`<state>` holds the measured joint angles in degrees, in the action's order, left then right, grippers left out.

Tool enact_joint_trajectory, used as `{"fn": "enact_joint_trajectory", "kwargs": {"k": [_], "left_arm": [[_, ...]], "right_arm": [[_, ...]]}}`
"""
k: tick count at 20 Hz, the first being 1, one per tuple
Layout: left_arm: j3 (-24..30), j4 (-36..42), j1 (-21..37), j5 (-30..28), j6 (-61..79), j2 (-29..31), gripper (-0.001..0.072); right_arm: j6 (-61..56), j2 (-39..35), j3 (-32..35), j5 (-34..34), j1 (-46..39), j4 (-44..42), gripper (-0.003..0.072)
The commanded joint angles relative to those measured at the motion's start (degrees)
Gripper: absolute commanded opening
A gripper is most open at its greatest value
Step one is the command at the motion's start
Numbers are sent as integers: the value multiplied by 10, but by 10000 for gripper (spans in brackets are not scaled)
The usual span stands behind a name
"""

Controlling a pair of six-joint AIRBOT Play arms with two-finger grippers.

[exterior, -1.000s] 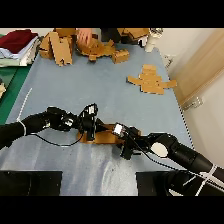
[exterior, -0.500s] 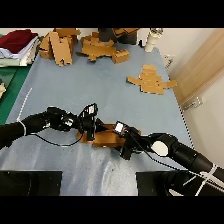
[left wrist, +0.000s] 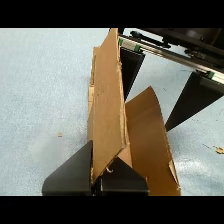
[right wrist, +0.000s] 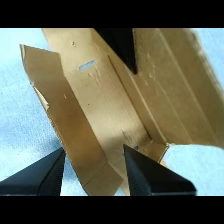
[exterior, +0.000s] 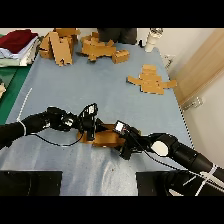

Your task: Fold the box.

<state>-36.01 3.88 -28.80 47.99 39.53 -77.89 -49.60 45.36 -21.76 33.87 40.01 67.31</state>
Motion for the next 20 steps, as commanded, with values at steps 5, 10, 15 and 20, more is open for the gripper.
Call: {"fn": "enact_joint_trajectory", "kwargs": {"k": [5,10,15,20], "left_arm": [[-1,0,-1,1,0,0,14],[-1,0,-1,1,0,0,14],[-1,0,-1,1,0,0,14],[-1,0,-1,1,0,0,14]], "right_arm": [[0,0,0,-4,0,8,716],[0,-1,0,-3,0,8,712],[0,-1,-2,30,0,25,710],[89,-67,-5,31,0,79,709]]}}
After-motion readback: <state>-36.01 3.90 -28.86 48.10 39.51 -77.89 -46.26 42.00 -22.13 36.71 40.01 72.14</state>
